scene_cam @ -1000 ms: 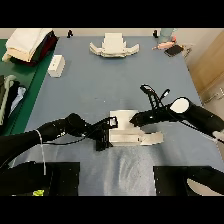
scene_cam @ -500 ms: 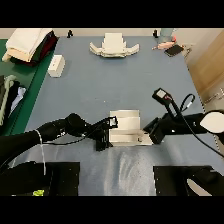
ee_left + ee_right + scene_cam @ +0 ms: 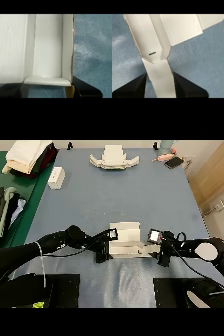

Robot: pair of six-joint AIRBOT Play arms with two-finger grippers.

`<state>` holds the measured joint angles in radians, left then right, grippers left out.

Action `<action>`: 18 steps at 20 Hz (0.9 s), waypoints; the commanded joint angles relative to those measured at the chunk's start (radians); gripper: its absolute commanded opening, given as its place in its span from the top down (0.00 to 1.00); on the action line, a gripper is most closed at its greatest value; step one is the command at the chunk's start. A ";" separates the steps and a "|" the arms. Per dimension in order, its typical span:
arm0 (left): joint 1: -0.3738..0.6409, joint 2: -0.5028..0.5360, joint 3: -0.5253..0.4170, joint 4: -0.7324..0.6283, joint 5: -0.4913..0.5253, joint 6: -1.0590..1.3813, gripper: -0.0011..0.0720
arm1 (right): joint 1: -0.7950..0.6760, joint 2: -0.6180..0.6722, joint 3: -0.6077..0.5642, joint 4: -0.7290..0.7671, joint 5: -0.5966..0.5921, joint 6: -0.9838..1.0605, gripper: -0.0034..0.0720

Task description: Fold the box.

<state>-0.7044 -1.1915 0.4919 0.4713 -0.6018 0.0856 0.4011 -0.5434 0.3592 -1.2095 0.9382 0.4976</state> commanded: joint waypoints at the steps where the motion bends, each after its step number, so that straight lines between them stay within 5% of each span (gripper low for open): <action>1: 0.000 0.000 -0.001 0.000 0.000 0.000 0.27 | 0.000 -0.090 -0.016 0.059 -0.109 -0.198 0.28; 8: 0.000 0.000 -0.001 0.000 -0.001 0.000 0.27 | 0.000 -0.210 -0.016 0.237 -0.164 -0.390 0.30; 12: 0.000 0.000 -0.001 0.000 -0.001 0.000 0.27 | 0.006 -0.211 -0.016 0.263 -0.154 -0.399 0.66; 18: 0.000 0.000 -0.001 0.000 -0.001 0.000 0.27 | 0.057 -0.212 -0.016 0.283 -0.162 -0.398 0.76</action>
